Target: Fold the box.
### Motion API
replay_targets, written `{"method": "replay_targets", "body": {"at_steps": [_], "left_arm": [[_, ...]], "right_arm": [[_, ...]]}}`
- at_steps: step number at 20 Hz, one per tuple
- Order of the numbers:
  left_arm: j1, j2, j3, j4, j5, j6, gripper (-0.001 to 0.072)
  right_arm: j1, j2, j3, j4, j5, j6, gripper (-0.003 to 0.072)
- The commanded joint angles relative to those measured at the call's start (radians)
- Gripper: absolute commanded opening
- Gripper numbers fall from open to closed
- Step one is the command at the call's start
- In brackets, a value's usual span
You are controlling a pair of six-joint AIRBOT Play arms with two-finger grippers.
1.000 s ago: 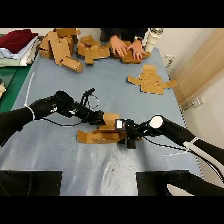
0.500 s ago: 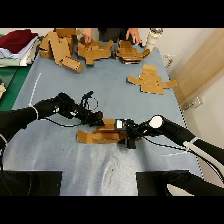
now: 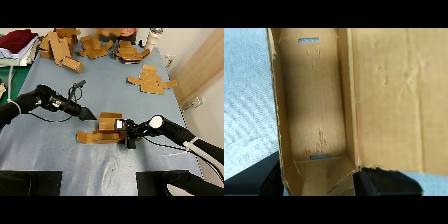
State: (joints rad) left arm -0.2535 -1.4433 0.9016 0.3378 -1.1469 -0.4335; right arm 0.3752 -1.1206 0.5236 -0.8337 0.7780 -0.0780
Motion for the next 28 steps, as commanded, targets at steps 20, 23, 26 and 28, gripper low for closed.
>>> {"method": "replay_targets", "body": {"at_steps": [20,23,26,28], "left_arm": [[-0.358,0.346,-0.292,0.369,0.446,0.467,0.0699],[-0.358,0.313,-0.292,0.320,0.499,0.467,0.0699],[-0.358,0.291,-0.292,0.309,0.488,0.467,0.0489],[-0.358,0.291,-0.291,0.308,0.483,0.467,0.0452]], "right_arm": [[0.001,0.000,0.001,0.001,0.002,0.001,0.0507],[0.001,0.000,0.001,0.001,0.003,0.001,0.0507],[0.001,0.000,0.001,0.001,0.003,0.001,0.0507],[0.001,0.000,0.001,0.001,0.003,0.001,0.0507]]}}
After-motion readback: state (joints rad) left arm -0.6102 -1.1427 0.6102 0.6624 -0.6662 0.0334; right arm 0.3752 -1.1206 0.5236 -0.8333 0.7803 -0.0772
